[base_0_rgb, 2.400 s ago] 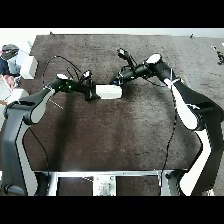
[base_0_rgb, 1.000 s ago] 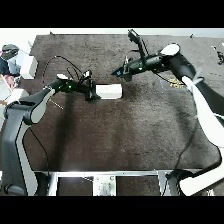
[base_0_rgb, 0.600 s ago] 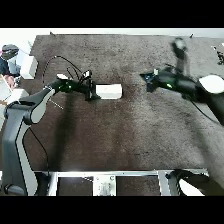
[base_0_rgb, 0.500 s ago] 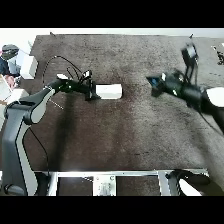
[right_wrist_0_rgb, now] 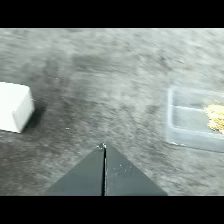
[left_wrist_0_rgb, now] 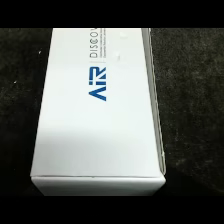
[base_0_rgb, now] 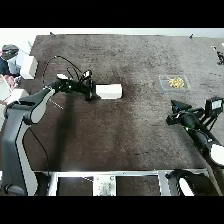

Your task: Fold the box and place the chain.

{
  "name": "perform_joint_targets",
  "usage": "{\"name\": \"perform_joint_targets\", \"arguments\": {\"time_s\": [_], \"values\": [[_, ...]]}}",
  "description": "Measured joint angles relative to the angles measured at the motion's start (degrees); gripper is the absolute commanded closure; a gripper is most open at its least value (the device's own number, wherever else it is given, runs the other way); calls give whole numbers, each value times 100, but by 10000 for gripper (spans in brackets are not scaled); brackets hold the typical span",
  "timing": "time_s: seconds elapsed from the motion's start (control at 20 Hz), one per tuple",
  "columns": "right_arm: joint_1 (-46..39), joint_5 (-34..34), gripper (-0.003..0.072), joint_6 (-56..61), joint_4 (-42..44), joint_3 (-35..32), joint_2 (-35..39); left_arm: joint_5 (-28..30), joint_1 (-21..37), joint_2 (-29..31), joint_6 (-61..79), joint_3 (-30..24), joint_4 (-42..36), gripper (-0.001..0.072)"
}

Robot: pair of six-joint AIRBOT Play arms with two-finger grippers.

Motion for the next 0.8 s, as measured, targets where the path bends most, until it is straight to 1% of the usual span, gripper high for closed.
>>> {"name": "perform_joint_targets", "arguments": {"time_s": [0.1,0.25,0.4,0.5,0.6,0.65,0.8], "values": [[-2,-151,675,0,-4,-144,127,-15,52,72,-114,-2,-122,699],[-11,-396,675,0,-7,-236,214,-44,210,380,-332,4,-612,701],[-11,-669,676,0,-4,-271,249,358,498,903,-846,4,-931,703],[-11,-813,676,0,-4,-282,264,951,741,1270,-1432,2,-992,704],[-11,-905,675,0,-4,-286,267,1751,990,1602,-2243,-20,-876,704],[-11,-920,676,0,-4,-291,267,2159,1106,1746,-2688,-59,-645,704],[-11,-975,675,0,-7,-289,269,3338,1419,2109,-4138,-295,413,704]]}}
